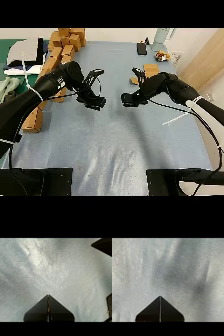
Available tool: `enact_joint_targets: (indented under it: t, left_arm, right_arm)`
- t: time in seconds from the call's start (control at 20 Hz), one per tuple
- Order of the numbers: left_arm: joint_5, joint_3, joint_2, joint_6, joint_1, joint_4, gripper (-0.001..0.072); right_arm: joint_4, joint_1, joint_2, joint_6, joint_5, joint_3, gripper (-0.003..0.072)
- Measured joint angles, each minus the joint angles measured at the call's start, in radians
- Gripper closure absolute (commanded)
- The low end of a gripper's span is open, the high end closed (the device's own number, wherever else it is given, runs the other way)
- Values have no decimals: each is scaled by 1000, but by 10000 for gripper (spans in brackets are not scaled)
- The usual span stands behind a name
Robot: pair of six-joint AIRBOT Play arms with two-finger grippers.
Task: Fold the box.
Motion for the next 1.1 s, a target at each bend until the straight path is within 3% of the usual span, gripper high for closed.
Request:
enact_joint_targets:
  t: [0.6, 0.95, 1.1]
  left_arm:
    - [2, 0, 0, 8, 0, 0, 696]
    - [61, 0, 0, 97, 0, 1, 696]
    - [111, 0, 0, 104, -5, -3, 696]
  right_arm:
    - [0, 0, 0, 0, 1, 0, 681]
    - [33, 0, -7, 4, 58, 0, 680]
    - [-24, -43, -22, 11, 43, 46, 623]
